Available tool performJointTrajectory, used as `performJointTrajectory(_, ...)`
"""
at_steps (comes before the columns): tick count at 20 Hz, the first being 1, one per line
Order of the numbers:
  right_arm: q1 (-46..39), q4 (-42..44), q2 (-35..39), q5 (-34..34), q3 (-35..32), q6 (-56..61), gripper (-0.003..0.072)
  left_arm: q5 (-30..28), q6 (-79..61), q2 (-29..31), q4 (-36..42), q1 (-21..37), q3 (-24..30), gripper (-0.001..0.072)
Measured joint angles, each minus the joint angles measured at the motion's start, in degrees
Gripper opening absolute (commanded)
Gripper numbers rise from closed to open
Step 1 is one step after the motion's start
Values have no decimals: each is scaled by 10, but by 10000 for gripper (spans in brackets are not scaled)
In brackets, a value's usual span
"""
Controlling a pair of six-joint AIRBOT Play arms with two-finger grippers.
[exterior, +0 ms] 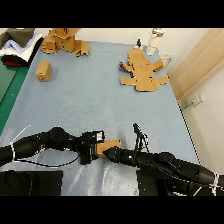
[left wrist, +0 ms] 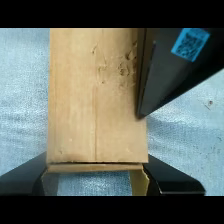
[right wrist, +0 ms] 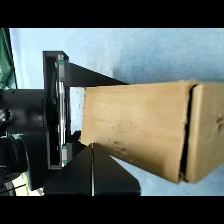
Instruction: Fold the box.
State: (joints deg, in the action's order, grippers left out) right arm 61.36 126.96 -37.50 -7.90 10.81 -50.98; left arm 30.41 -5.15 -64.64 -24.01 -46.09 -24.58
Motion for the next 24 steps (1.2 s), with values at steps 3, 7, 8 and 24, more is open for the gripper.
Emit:
performJointTrajectory(3, 0, -3, -15, 4, 0, 2, 2, 0, 0, 0, 0, 0, 0, 458)
performJointTrajectory(7, 0, -4, -28, 6, 0, 4, 2, 0, 0, 0, 0, 0, 0, 458)
performJointTrajectory(8, 0, -5, -29, 6, 0, 4, 3, 0, 0, 0, 0, 0, 0, 458)
performJointTrajectory(24, -176, -455, 88, -568, 148, 118, 4, 0, 0, 0, 0, 0, 0, 458)
